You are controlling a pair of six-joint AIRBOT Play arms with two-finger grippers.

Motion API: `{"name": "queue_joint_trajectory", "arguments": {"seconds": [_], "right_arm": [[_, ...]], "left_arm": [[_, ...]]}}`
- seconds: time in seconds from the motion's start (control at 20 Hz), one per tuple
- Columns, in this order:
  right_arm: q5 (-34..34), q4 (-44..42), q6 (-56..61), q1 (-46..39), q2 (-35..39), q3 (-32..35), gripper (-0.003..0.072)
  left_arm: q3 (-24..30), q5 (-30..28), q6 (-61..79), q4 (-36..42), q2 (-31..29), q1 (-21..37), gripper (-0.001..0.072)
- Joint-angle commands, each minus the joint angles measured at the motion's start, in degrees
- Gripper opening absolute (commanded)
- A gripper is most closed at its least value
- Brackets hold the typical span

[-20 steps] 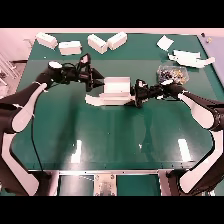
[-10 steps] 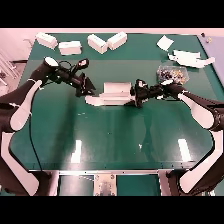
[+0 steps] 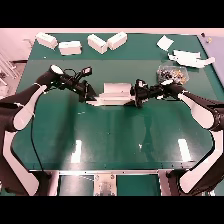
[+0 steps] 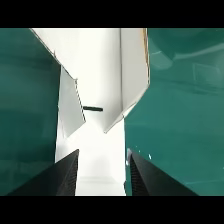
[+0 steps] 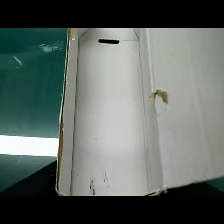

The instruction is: Fold the box and place the chain.

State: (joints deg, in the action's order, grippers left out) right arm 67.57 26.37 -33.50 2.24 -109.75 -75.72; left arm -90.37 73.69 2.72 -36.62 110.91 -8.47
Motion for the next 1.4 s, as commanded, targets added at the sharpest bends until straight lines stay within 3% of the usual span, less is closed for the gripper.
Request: {"name": "queue_joint_trajectory", "arguments": {"seconds": [0.0, 0.5, 0.6, 0.7, 0.8, 0.95, 1.0, 1.05, 1.35], "right_arm": [[0.02, 0.00, 0.00, 0.04, 0.02, 0.02, 0.0582], [0.02, 0.00, 0.00, 0.04, 0.02, 0.02, 0.0581], [0.02, 0.00, 0.00, 0.04, 0.02, 0.02, 0.0581], [0.02, 0.00, 0.00, 0.04, 0.02, 0.02, 0.0581], [0.02, 0.00, 0.00, 0.04, 0.02, 0.02, 0.0581], [0.02, 0.00, 0.00, 0.04, 0.02, 0.02, 0.0581], [0.02, -0.02, 0.00, 0.04, 0.02, 0.02, 0.0581], [0.02, -0.02, 0.00, 0.04, 0.02, 0.02, 0.0582], [0.02, -0.02, 0.00, 0.04, 0.02, 0.02, 0.0581]], "left_arm": [[0.68, -3.96, 0.74, 1.09, 0.07, 0.04, 0.0375], [1.73, -6.75, 2.01, -0.72, 0.35, -3.50, 0.0377], [2.12, -7.06, 1.73, -0.48, 0.35, -3.50, 0.0552], [2.10, -6.75, 1.68, -0.39, 0.35, -3.50, 0.0551], [2.12, -6.58, 1.77, -0.17, 0.35, -3.52, 0.0463], [2.10, -6.43, 1.84, 0.83, 0.35, -4.22, 0.0461], [2.12, -6.54, 1.88, 0.83, 0.35, -4.66, 0.0335], [2.12, -6.78, 1.90, 0.81, 0.35, -4.94, 0.0277], [2.10, -7.69, 1.88, 0.98, 0.42, -5.79, 0.0275]]}}
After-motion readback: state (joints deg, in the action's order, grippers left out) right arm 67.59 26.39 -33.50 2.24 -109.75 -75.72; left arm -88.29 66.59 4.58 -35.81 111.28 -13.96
